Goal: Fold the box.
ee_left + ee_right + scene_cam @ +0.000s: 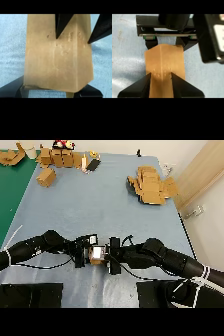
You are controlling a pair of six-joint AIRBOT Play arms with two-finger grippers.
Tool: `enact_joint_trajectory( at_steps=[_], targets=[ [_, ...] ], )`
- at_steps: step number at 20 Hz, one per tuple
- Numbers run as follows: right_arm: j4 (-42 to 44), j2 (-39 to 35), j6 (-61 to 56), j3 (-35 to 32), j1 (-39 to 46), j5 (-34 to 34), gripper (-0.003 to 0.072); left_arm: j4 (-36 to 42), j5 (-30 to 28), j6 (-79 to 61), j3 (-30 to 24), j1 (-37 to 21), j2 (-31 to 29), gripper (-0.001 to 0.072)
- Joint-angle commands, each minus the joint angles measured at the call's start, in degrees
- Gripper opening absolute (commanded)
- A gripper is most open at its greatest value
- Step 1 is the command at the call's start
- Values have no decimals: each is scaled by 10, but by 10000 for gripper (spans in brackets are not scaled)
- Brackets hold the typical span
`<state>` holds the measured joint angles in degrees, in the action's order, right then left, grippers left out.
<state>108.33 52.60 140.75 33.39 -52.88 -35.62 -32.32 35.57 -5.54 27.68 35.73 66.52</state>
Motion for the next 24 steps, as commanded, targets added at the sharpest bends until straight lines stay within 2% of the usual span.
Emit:
enact_joint_trajectory(
  at_steps=[1,8,9,10,12,14,24],
  targets=[
    [-9,5,33,0,-2,7,413,0,0,0,0,0,0,528],
    [-72,-11,24,1,-18,28,402,0,0,0,0,0,0,528],
    [-80,-11,22,1,-18,37,395,0,0,0,0,0,0,528],
    [-86,-11,22,1,-18,40,337,0,0,0,0,0,0,528],
    [-96,-11,10,1,-18,41,337,0,0,0,0,0,0,528],
    [-100,-12,7,1,-18,41,295,0,0,0,0,0,0,528],
    [-93,-4,7,1,-18,35,272,0,0,0,0,0,0,528]
  ],
)
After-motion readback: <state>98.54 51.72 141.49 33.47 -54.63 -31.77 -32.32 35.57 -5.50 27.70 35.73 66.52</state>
